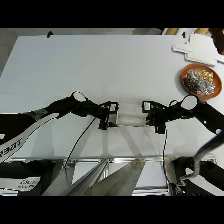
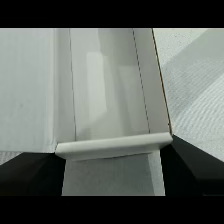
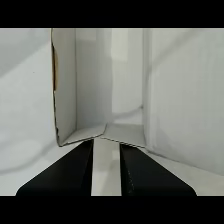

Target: Fold the box and place the chain.

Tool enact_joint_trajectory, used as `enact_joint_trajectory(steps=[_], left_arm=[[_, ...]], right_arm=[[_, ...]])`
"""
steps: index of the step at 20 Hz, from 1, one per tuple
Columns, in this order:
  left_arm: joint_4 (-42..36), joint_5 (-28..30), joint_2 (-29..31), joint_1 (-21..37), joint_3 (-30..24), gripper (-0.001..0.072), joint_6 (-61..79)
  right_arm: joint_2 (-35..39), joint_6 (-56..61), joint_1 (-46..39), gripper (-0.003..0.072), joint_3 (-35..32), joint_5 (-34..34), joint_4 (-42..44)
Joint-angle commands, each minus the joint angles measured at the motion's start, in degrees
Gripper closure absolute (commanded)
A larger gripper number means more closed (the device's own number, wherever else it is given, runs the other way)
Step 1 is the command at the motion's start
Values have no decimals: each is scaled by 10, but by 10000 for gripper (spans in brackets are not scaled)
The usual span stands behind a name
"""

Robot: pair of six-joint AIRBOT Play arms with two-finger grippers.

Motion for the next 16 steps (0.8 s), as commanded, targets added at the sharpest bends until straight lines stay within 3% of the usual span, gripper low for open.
enact_joint_trajectory(steps=[1,2,7,8,9,13,16], left_arm=[[0,1,0,0,0,503,0],[0,1,0,0,0,503,0],[0,1,0,0,0,503,0],[0,1,0,0,0,503,0],[0,1,0,0,0,503,0],[0,1,0,0,0,503,0],[0,1,0,0,0,503,0]], right_arm=[[0,-6,1,553,0,21,23],[0,-4,1,593,-1,21,25],[-1,-4,1,573,-14,-4,58],[-1,-4,1,542,-22,-22,73],[-1,-4,1,447,-30,-37,85],[-1,-4,1,229,-44,-61,95],[0,-3,1,202,-44,-53,94]])
